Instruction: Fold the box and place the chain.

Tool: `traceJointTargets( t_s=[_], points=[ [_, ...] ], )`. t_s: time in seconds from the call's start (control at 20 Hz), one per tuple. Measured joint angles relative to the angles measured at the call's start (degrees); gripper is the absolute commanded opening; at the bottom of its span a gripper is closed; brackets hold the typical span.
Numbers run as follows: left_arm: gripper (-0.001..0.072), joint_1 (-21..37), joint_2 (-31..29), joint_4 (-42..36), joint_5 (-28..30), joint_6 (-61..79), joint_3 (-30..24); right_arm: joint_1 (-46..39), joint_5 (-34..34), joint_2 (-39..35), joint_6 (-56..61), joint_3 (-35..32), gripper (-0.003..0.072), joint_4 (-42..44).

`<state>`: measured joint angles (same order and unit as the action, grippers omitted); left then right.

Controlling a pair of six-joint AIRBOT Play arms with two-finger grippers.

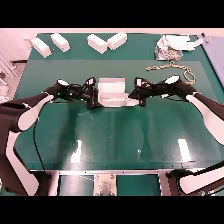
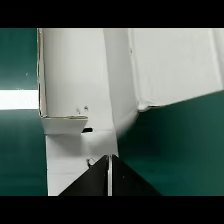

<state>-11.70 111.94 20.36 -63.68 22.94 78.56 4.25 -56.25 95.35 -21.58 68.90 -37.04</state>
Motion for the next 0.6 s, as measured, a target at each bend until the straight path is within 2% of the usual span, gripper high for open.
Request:
traceJointTargets(
  t_s=[0.3,0.6],
  points=[
    [0.0534,0.00,0.00,0.02,0.02,0.00,0.00,-2.99,-0.76,-8.22,10.95,0.13,0.0009,-1.46],
    [0.0533,0.00,0.00,0.02,0.02,0.02,0.00,-9.33,-0.92,-10.80,37.38,0.13,0.0008,-8.24]
  ],
)
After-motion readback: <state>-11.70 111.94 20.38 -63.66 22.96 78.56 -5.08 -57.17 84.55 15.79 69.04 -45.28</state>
